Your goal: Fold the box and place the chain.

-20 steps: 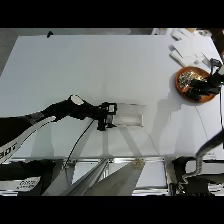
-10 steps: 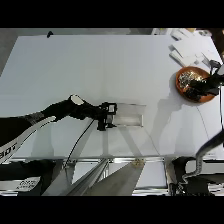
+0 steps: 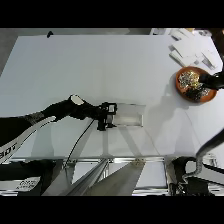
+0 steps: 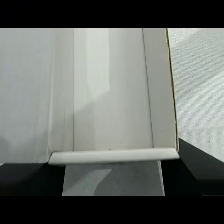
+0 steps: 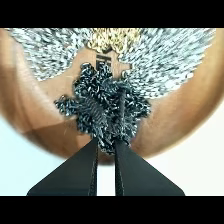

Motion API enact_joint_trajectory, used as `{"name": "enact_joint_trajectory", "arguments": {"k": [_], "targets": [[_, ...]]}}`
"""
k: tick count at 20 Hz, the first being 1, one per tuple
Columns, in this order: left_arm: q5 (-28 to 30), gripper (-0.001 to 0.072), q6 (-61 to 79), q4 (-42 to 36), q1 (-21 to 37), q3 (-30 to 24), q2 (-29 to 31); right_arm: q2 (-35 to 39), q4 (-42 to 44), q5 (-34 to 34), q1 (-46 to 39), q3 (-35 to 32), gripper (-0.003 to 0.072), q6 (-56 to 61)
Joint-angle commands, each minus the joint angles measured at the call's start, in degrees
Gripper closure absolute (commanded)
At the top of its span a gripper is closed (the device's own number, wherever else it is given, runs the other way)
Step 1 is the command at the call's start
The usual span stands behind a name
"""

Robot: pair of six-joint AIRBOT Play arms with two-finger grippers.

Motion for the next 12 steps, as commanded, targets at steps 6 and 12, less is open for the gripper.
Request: {"name": "enact_joint_trajectory", "arguments": {"k": [6, 12], "targets": [[0.0, 0.0398, 0.0, 0.0, 0.1, 0.0, 0.0, 18.3, 11.1, 1.1, 0.0, 0.0, 0.0671, -8.2], [0.0, 0.0398, 0.0, 0.0, 0.1, 0.0, 0.0, 21.8, 17.7, 5.2, 0.0, 0.0, 0.0671, -12.5]]}}
